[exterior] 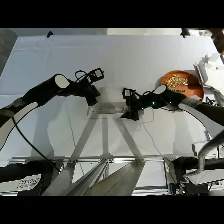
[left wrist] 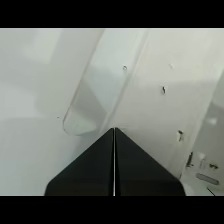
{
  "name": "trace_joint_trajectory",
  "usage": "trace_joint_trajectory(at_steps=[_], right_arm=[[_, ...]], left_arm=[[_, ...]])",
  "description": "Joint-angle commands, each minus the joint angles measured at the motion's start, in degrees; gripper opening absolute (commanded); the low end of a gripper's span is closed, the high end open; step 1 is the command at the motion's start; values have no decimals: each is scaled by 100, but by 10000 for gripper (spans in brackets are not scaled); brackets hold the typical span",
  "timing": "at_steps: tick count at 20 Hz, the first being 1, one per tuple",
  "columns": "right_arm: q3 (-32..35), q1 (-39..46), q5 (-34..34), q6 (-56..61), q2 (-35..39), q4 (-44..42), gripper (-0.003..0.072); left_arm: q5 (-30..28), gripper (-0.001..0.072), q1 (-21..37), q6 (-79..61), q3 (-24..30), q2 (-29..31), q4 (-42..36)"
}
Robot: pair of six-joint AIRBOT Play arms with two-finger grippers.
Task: Fold the box and place the chain.
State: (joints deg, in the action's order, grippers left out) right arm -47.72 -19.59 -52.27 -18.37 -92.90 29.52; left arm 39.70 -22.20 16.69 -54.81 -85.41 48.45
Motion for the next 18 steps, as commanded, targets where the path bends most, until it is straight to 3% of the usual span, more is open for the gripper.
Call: trace_joint_trajectory(at_steps=[1,4,8,11,14,18], right_arm=[[2,2,0,-7,4,7,518],[2,2,0,-9,4,7,518],[2,2,0,-7,4,7,518],[2,2,0,-7,4,7,518],[2,2,0,-7,4,7,518],[2,2,0,-9,4,7,518]], left_arm=[[-136,9,17,-2,-7,-223,2],[-22,9,186,-20,-7,11,7],[592,9,463,-20,-7,647,26],[1600,9,496,-20,-7,1075,26],[2782,8,494,-24,-2,1032,184],[2726,9,269,-13,0,723,590]])
